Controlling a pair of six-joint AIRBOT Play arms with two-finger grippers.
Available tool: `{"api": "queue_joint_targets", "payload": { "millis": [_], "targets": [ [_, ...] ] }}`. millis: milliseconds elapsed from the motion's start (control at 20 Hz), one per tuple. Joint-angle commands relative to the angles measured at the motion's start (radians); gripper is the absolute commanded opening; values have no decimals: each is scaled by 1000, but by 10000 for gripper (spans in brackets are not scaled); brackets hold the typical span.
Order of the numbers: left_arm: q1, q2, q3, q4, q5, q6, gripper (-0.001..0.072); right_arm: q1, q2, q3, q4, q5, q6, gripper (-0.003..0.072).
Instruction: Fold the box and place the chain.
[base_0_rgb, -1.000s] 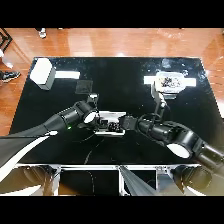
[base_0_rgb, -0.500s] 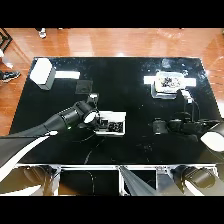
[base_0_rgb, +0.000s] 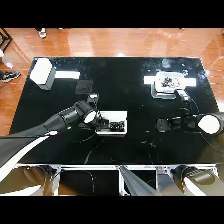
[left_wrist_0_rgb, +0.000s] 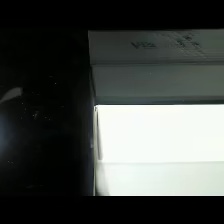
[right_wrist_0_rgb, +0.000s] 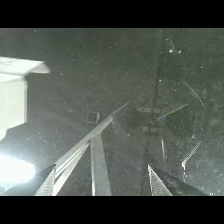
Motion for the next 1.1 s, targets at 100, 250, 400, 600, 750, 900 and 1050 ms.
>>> {"api": "queue_joint_targets", "payload": {
  "millis": [100, 250, 400, 600, 750, 900, 1050],
  "targets": [
    [1, 19, 64, 19, -81, 13, 592, -6, -19, 1, 28, 3, -33, 703],
    [0, 82, 122, 26, -177, 150, 594, -6, -19, 5, 71, 29, -60, 704],
    [0, 218, 119, -14, -295, 380, 594, -5, -16, 29, 258, 10, -189, 704],
    [57, 498, 45, 52, -364, 463, 594, -5, -37, 128, 270, -71, -227, 712],
    [302, 645, -106, 42, -333, 433, 600, 7, -199, 320, 241, -74, -227, 712],
    [585, 657, -250, -286, -190, 678, 603, 134, -484, 603, 242, -55, -266, 712],
    [708, 616, -319, -508, -129, 869, 622, 257, -713, 829, 246, 41, -345, 711]
  ]
}}
